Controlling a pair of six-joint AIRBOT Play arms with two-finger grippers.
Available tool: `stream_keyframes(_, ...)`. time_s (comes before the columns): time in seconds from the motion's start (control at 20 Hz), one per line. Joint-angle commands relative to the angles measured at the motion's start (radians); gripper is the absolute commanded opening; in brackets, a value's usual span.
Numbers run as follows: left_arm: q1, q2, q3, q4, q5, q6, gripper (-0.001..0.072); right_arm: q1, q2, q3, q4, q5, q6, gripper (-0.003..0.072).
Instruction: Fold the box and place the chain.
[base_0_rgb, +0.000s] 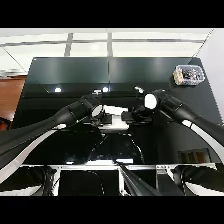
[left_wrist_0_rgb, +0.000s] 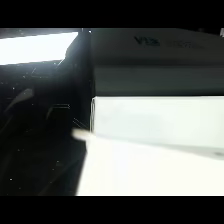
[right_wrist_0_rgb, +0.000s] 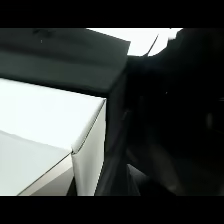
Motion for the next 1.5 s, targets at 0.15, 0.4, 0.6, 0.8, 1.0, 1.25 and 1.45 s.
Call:
stream_keyframes(0.15, -0.001, 0.0, 0.0, -0.007, 0.008, 0.007, 0.003, 0.032, 0.031, 0.021, -0.064, -0.003, 0.007, 0.0355)
stream_keyframes(0.4, -0.001, 0.0, 0.0, -0.007, 0.008, 0.007, 0.003, -0.027, 0.08, 0.021, -0.034, 0.055, -0.104, 0.0356)
stream_keyframes(0.6, -0.001, 0.0, 0.0, -0.007, 0.008, 0.007, 0.003, -0.09, 0.081, 0.02, 0.05, 0.085, -0.239, 0.0439)
stream_keyframes(0.8, -0.001, 0.0, 0.0, -0.007, 0.009, 0.007, 0.003, -0.095, 0.084, 0.012, 0.086, 0.089, -0.355, 0.0557)
stream_keyframes(1.0, -0.001, 0.0, 0.0, -0.007, 0.011, 0.007, 0.003, -0.123, 0.183, -0.097, 0.147, 0.027, -0.428, 0.0556)
stream_keyframes(1.25, -0.001, 0.0, 0.0, -0.007, 0.011, 0.007, 0.003, -0.147, 0.264, -0.241, 0.259, -0.153, -0.453, 0.0556)
stream_keyframes(1.45, -0.001, 0.0, 0.0, -0.007, 0.011, 0.007, 0.003, -0.224, 0.305, -0.241, 0.284, -0.059, -0.487, 0.0556)
